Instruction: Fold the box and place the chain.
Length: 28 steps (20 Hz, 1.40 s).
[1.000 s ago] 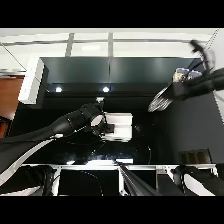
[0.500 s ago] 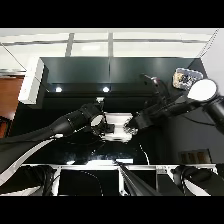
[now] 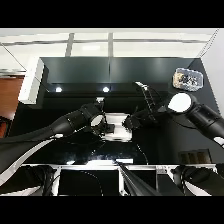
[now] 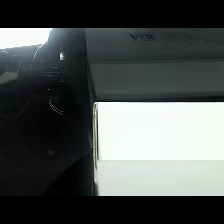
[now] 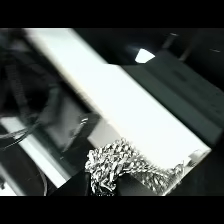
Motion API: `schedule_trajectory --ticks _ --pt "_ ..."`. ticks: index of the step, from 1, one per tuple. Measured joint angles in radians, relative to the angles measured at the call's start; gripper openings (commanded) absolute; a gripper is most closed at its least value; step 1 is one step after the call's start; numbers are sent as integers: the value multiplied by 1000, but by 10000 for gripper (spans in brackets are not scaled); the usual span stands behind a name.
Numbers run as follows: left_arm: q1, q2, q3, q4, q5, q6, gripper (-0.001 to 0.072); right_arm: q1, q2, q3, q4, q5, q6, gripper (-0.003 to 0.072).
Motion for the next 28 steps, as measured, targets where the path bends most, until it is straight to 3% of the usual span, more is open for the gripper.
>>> schedule_trajectory --ticks 4,5,6,9,12,18,19,20,21,28 --pt "0 0 0 0 0 0 25 52 -57 -17 15 -90 25 39" --pt "0 0 0 0 0 0 25 62 -70 -19 17 -108 29 253" --pt "0 0 0 0 0 0 25 67 -79 -20 21 -124 31 302" --pt "0 0 0 0 -1 0 25 52 -87 -22 23 -121 34 302" --pt "0 0 0 -1 -2 0 26 -9 -46 -22 7 -40 32 296" --pt "0 0 0 -2 -17 9 27 -196 169 -23 -95 159 30 297" --pt "1 0 0 1 -21 9 125 -228 210 -23 -113 182 30 297" --pt "2 0 0 1 -16 10 270 -255 245 -23 -124 202 30 297" --pt "3 1 3 1 -8 9 343 -281 278 -23 -135 217 31 297" --pt "29 79 59 3 -40 113 359 -354 362 -23 -180 265 33 297"
